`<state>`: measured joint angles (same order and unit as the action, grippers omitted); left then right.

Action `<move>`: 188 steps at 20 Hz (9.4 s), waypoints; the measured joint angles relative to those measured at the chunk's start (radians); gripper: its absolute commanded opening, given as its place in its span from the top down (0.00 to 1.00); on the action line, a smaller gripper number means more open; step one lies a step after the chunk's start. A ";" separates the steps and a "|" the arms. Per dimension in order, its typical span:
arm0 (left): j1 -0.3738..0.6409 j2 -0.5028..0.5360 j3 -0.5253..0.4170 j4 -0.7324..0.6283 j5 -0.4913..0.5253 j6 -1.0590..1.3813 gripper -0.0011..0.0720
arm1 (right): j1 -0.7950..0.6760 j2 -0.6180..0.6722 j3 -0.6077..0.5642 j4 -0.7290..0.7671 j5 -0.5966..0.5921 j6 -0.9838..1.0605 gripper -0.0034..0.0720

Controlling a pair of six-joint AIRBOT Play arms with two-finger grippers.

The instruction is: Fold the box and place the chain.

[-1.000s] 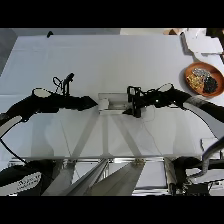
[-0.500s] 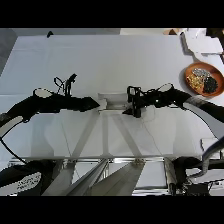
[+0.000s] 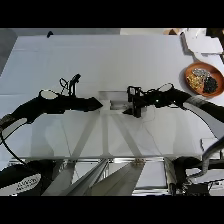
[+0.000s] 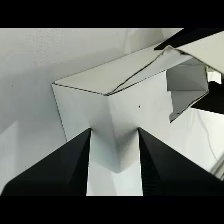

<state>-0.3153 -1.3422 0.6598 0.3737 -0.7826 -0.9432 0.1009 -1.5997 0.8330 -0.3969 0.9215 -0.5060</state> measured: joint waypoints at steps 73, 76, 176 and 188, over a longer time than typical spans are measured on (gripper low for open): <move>-0.410 -0.230 0.433 1.152 -0.172 -1.323 0.89 | 0.000 0.000 0.000 0.000 0.005 0.000 0.34; -0.412 -0.229 0.433 1.138 -0.161 -1.324 0.17 | 0.000 0.000 0.000 0.000 0.002 -0.002 0.34; 0.046 -0.287 0.196 0.049 -0.225 1.467 0.61 | 0.000 0.000 0.000 0.001 0.003 -0.001 0.34; 0.046 -0.287 0.196 0.050 -0.224 1.467 0.61 | 0.002 0.000 0.000 0.020 0.026 0.000 0.10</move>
<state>-0.2691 -1.6295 0.8562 0.4236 -1.0065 0.5236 0.1032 -1.5997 0.8330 -0.3771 0.9470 -0.5060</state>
